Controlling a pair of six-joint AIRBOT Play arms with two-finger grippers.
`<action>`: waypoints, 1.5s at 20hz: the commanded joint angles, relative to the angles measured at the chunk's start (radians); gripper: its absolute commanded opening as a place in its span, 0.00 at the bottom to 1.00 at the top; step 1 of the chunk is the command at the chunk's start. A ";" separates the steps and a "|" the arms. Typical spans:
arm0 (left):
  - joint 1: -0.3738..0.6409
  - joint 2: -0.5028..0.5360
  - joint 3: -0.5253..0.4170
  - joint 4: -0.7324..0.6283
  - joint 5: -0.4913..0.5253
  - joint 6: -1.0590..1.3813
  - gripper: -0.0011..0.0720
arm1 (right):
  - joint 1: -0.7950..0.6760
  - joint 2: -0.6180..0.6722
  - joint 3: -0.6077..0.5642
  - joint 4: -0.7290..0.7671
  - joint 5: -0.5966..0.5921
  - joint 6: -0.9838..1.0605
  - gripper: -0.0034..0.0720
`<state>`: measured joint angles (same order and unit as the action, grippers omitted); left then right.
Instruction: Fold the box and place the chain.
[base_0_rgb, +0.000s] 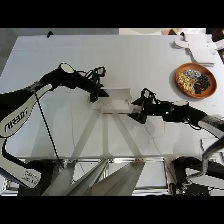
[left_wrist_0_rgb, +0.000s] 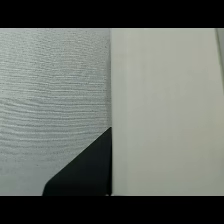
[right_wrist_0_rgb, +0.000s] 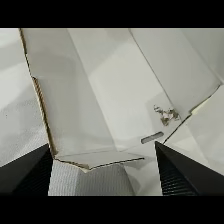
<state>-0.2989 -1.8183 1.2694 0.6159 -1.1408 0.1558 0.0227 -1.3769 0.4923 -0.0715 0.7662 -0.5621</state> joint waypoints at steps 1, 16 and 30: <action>0.000 0.000 0.000 0.000 0.001 0.000 0.03 | 0.001 -0.001 0.000 -0.020 -0.002 0.065 0.96; 0.000 0.000 0.000 0.000 0.001 0.000 0.03 | 0.001 -0.001 0.048 0.093 -0.047 0.082 0.96; 0.000 0.000 0.000 0.000 0.001 0.000 0.03 | 0.001 -0.044 0.219 -0.186 0.013 -0.026 0.96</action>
<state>-0.2989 -1.8183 1.2697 0.6159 -1.1397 0.1558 0.0231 -1.4014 0.6777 -0.2058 0.7353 -0.5755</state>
